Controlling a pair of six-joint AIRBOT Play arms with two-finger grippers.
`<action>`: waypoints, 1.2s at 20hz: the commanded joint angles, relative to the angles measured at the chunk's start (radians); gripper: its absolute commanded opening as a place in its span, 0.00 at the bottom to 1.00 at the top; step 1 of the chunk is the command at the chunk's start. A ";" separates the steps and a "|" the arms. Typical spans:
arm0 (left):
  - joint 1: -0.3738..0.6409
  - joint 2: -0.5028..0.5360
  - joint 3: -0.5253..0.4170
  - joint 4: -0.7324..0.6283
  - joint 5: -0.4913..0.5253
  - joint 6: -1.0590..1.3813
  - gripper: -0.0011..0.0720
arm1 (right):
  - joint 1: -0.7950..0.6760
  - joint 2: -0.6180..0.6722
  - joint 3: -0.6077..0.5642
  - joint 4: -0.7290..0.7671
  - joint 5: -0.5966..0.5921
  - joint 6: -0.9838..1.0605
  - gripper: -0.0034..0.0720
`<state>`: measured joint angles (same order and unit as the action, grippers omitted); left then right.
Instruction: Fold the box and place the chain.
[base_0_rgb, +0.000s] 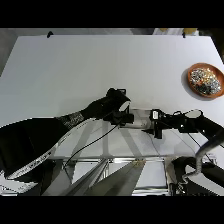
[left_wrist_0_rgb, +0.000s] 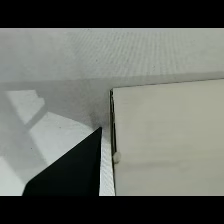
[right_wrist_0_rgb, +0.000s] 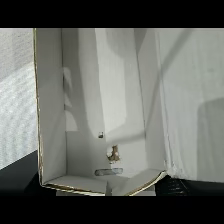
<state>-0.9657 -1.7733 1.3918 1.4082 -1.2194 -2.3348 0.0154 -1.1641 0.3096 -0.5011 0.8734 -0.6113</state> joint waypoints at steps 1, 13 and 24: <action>0.004 0.005 0.005 -0.002 -0.021 -0.002 0.26 | 0.000 0.000 0.000 0.001 0.003 0.001 0.73; 0.070 0.054 0.135 -0.086 -0.279 0.268 0.50 | 0.000 0.000 0.000 0.001 0.003 0.001 0.73; 0.212 0.494 0.038 -0.065 -0.460 0.803 0.56 | 0.000 0.000 0.000 0.001 0.003 0.001 0.73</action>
